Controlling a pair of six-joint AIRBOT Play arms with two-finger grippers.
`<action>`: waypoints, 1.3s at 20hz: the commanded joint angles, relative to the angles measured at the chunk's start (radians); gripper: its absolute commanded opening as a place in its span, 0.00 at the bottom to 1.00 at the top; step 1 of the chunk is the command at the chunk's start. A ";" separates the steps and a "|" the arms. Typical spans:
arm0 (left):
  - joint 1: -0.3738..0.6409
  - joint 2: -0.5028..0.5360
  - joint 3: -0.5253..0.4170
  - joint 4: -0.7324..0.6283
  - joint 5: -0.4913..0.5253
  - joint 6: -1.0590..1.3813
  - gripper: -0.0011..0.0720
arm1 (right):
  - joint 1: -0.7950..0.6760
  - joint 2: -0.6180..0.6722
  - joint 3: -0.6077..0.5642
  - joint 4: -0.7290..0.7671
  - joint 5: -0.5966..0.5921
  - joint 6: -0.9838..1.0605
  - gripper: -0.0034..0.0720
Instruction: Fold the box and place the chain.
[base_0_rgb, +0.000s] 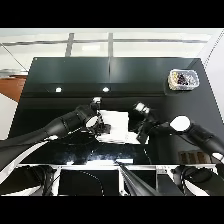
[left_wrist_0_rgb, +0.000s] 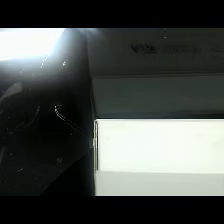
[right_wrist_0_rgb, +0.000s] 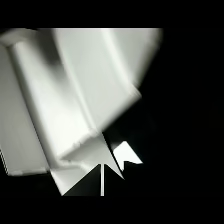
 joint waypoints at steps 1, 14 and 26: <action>0.000 0.001 0.016 0.020 0.002 -0.047 0.06 | -0.228 0.072 0.008 -0.131 0.256 0.428 0.11; -0.022 -0.013 0.030 0.090 -0.020 -0.132 0.06 | -0.471 -0.059 -0.061 -0.010 0.280 0.867 0.11; -0.022 -0.013 0.032 0.074 -0.019 -0.117 0.06 | -0.222 -0.191 -0.057 0.233 0.148 0.758 0.11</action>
